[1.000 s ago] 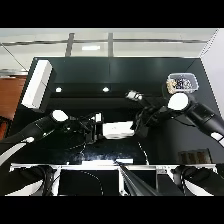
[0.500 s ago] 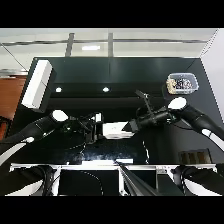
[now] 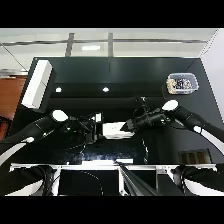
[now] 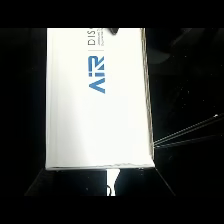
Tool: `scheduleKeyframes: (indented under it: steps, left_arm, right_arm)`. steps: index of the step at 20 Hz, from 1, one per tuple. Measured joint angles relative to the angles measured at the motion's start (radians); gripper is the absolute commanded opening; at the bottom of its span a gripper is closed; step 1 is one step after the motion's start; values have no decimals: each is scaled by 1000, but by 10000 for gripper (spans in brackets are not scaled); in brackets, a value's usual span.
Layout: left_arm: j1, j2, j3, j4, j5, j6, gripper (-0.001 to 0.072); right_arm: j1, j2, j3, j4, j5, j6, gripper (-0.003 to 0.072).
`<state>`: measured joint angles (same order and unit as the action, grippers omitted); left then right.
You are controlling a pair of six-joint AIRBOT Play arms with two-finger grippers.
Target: Fold the box and place the chain.
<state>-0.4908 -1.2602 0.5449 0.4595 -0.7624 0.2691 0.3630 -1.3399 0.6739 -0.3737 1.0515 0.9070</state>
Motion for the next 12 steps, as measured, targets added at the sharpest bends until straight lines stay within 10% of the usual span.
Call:
scheduleKeyframes:
  steps: [10, 12]
  left_arm:
    - [0, 0, 0, 0, 0, -10, 465]
    - [0, 2, 0, 0, 0, -26, 691]
  right_arm:
    - [-53, 42, 56, -50, 65, -24, 16]
    - [-102, 92, 93, -41, 138, -24, 16]
